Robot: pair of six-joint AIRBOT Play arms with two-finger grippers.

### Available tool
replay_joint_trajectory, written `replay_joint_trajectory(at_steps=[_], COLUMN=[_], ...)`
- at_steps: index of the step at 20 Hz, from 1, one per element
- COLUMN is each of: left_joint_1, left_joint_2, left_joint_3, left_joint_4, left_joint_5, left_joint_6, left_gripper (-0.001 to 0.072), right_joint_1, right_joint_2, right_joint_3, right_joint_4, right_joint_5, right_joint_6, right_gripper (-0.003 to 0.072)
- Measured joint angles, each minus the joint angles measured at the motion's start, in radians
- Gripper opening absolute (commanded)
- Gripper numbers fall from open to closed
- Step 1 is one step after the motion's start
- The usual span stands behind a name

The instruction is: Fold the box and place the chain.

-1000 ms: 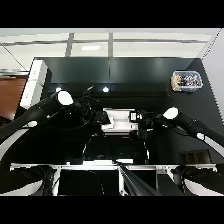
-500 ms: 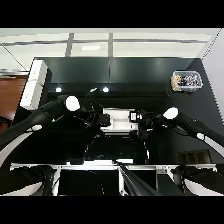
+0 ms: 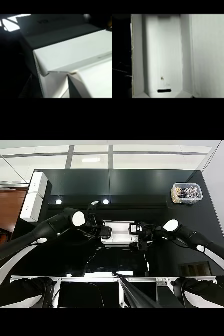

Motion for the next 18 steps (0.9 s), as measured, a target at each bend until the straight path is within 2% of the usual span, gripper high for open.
replay_joint_trajectory(at_steps=[9, 12, 18], left_joint_1=[-0.096, -0.111, -0.133], left_joint_2=[-0.042, -0.045, -0.074], left_joint_3=[0.095, 0.109, 0.146], left_joint_4=[0.148, 0.177, 0.209], left_joint_5=[-0.078, -0.098, -0.12], left_joint_6=[-0.17, -0.226, -0.282], left_gripper=[0.0492, 0.0389, 0.0389], right_joint_1=[0.0, 0.0, 0.0], right_joint_2=[0.0, 0.0, 0.0], right_joint_3=[0.0, 0.0, 0.0], right_joint_4=[0.0, 0.0, 0.0], right_joint_5=[0.0, 0.0, 0.001], right_joint_6=[0.0, 0.0, 0.0], right_gripper=[0.0016, 0.0016, 0.0016])
